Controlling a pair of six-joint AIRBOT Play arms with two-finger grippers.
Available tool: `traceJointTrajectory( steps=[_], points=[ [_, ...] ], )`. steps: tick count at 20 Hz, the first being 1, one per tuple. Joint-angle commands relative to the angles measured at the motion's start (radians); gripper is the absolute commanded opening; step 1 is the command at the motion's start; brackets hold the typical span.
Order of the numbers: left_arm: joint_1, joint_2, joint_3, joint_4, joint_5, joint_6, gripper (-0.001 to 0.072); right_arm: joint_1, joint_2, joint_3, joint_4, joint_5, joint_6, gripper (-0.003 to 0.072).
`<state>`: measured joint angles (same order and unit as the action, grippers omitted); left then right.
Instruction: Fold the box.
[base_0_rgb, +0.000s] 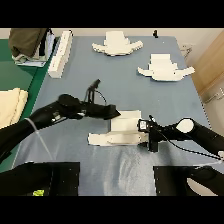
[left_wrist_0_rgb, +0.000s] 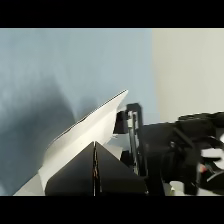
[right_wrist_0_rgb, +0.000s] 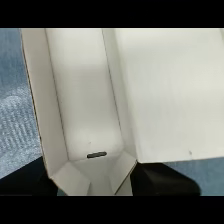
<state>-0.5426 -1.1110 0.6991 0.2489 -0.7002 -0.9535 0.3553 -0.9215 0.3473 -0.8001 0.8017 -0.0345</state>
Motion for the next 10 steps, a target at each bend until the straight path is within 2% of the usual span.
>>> traceJointTrajectory(
  steps=[1,5,6,7,8,10],
  points=[
    [0.113,0.200,0.006,0.177,-0.111,0.037,0.0016,0.000,0.000,0.000,-0.003,0.005,0.000,0.0546],
    [0.171,0.333,0.006,0.482,-0.351,0.141,0.0017,0.000,0.000,0.000,-0.003,0.005,0.000,0.0546],
    [0.165,0.341,0.006,0.516,-0.397,0.210,0.0102,0.000,0.000,0.000,-0.003,0.005,0.000,0.0546],
    [0.154,0.342,0.006,0.527,-0.423,0.264,0.0572,0.000,0.000,0.000,-0.003,0.005,0.000,0.0546],
    [0.139,0.340,0.005,0.536,-0.427,0.296,0.0676,0.000,0.000,0.000,-0.003,0.005,0.000,0.0546],
    [0.097,0.332,0.002,0.568,-0.422,0.404,0.0677,0.000,0.000,0.000,-0.003,0.005,0.000,0.0546]
  ],
)
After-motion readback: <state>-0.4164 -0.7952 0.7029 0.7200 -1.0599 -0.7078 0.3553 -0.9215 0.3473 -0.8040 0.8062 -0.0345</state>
